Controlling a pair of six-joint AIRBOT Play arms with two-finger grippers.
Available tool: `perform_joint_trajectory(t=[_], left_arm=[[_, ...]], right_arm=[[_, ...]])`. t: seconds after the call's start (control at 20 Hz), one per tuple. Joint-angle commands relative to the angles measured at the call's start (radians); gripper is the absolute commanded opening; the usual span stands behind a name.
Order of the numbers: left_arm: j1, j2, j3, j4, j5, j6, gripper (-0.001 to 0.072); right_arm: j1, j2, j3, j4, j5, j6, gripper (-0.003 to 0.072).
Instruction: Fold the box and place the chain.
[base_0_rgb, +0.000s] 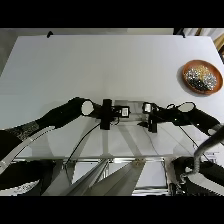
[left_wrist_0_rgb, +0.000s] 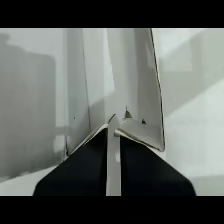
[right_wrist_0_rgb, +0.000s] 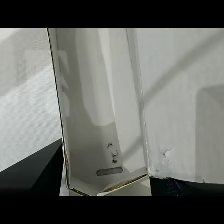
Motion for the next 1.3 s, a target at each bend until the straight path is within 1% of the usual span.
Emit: perform_joint_trajectory(t=[0.0,0.1,0.15,0.25,0.55,0.65,0.75,0.8,0.9,1.0,1.1,1.25], left_arm=[[-0.024,-0.013,0.0,-0.035,0.03,0.0,0.0091],[-0.034,-0.018,0.0,-0.048,0.039,0.0,0.0093],[-0.037,-0.02,0.0,-0.047,0.039,0.0,0.011],[-0.037,-0.021,0.0,-0.047,0.039,-0.001,0.0295],[-0.037,-0.021,0.0,-0.047,0.039,-0.001,0.0302],[-0.037,-0.018,0.0,-0.045,0.024,-0.018,0.0242],[-0.032,0.002,0.0,-0.017,-0.029,-0.071,0.0053],[-0.025,0.017,0.0,0.003,-0.064,-0.1,0.0004],[-0.005,0.055,0.0,0.048,-0.118,-0.213,0.0004],[0.016,0.099,0.0,0.101,-0.15,-0.366,0.0003],[0.038,0.151,0.0,0.146,-0.186,-0.465,0.0003],[0.077,0.245,-0.001,0.161,-0.249,-0.569,0.0003]], right_arm=[[0.0,0.0,0.0,0.001,0.002,0.0,0.0401],[0.0,0.0,0.0,0.001,0.002,0.0,0.0401],[0.0,0.0,0.0,0.001,0.002,0.0,0.0401],[0.0,0.0,0.0,0.001,0.002,0.0,0.0401],[0.0,0.0,0.0,0.001,0.002,0.0,0.0401],[0.0,0.0,0.0,0.001,0.002,0.0,0.0401],[0.0,0.0,0.0,0.001,0.002,0.0,0.0401],[0.0,0.0,0.0,0.001,0.002,0.0,0.0401],[0.0,0.0,0.0,0.001,0.002,0.0,0.0401],[0.0,0.0,0.0,0.001,0.002,0.0,0.0401],[0.0,0.0,0.0,0.001,0.002,0.0,0.0401],[0.0,0.0,0.0,0.001,0.002,0.0,0.0401]])
